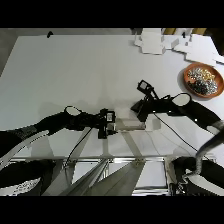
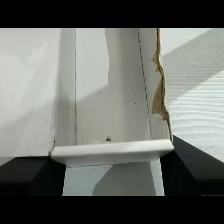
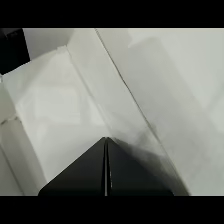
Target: Fold the box and place the chain.
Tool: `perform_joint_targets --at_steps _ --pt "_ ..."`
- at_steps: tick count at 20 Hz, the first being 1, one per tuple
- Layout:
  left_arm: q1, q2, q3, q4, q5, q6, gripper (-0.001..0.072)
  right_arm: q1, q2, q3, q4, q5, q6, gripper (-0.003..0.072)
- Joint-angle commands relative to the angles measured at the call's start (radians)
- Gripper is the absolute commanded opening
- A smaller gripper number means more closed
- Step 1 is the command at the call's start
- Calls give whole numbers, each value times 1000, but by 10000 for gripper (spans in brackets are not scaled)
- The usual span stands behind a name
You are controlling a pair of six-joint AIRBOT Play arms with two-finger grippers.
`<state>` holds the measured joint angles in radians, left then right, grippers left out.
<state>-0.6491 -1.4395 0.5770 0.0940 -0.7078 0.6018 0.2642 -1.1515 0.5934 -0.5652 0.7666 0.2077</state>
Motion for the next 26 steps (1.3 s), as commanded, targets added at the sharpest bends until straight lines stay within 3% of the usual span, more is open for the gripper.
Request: perform_joint_targets --at_steps 1,3,5,7,9,10,11,17,21,26 --pt "-1 1 0 0 1 0 207 -105 113 2 -28 153 31 11" --pt "-1 1 0 0 0 0 207 -174 159 2 -107 223 13 11" --pt "-1 1 0 0 1 0 207 -219 169 1 -276 294 -68 10" --pt "-1 1 0 0 1 0 207 -222 169 -17 -373 300 -148 11" --pt "-1 1 0 0 0 0 207 -219 169 -50 -368 299 -296 44" --pt "-1 1 0 0 1 0 207 -214 169 -72 -365 286 -352 147" --pt "-1 1 0 0 1 0 207 -213 169 -96 -350 261 -374 180" --pt "-1 1 0 0 1 0 207 -213 169 -200 -202 216 -561 175" --pt "-1 1 0 0 1 0 207 -208 163 -207 -132 211 -599 151" --pt "-1 1 0 0 1 0 207 -97 105 -207 -98 158 -601 144"
